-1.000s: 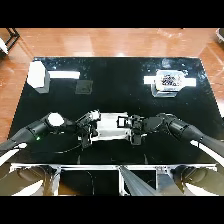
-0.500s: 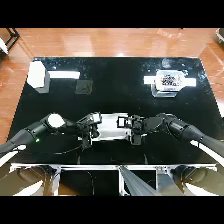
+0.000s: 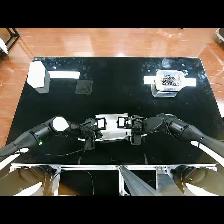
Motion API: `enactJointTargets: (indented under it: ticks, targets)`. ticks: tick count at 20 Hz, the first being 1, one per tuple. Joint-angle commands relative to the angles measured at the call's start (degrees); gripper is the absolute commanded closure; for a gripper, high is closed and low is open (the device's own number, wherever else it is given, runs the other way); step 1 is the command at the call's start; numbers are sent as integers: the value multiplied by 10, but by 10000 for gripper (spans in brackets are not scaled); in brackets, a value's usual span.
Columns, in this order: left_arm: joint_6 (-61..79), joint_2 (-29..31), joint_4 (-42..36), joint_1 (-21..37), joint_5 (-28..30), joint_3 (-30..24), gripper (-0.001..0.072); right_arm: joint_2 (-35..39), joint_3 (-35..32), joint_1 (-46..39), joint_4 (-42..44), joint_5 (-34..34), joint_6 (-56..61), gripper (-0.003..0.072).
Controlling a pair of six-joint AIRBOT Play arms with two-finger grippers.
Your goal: Fold the box and place the chain.
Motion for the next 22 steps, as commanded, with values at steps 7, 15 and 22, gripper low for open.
enactJointTargets:
  ticks: [7,15,22]
  targets:
    - [-20,13,21,3,-16,0,690,0,0,0,0,0,1,579]
    - [-259,182,101,141,-103,-1,693,0,0,0,0,1,1,579]
    - [-503,238,78,353,-235,-1,691,0,0,0,0,0,1,579]
